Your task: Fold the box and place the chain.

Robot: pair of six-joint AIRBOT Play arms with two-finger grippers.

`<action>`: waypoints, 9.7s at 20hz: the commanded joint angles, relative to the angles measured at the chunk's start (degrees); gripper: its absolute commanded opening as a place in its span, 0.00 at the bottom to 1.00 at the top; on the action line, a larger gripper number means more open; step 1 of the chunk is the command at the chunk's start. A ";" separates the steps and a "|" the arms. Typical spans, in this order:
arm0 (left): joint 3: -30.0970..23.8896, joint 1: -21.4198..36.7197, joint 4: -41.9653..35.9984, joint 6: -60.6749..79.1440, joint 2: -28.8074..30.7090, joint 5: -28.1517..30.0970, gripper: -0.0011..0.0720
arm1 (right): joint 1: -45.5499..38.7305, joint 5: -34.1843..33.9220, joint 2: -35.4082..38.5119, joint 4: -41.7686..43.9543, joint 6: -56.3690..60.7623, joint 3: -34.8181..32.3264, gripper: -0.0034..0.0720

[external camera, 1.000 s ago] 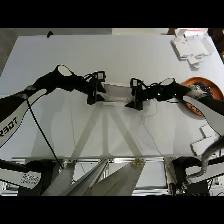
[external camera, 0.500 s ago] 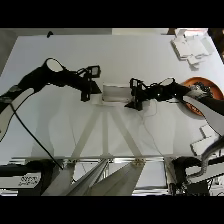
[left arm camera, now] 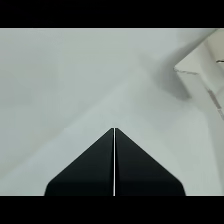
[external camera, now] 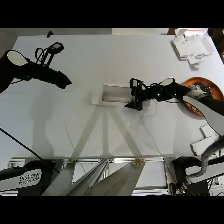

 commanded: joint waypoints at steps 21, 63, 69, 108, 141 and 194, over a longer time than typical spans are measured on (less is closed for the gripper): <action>-0.98 -13.31 -13.62 -17.70 -12.72 -0.31 0.04 | 0.02 0.00 -0.04 0.02 0.00 0.04 0.74; -1.25 -15.37 -25.24 -8.44 -13.22 2.69 0.61 | 0.02 0.00 -0.04 0.02 0.00 0.04 0.74; -1.25 -15.37 -23.10 -8.41 -13.40 8.24 0.61 | 0.02 0.00 -0.04 0.02 -0.02 0.04 0.74; 0.04 -20.52 -11.15 -20.96 -11.65 5.53 0.38 | 0.02 0.00 -0.04 0.02 0.00 0.04 0.74; 9.53 -33.22 21.79 -59.36 -13.94 5.95 0.54 | 0.02 0.00 -0.04 0.00 0.00 0.04 0.74; -2.62 -9.25 -31.32 77.55 -17.88 -0.94 0.97 | 0.02 0.00 -0.04 0.02 0.00 0.04 0.74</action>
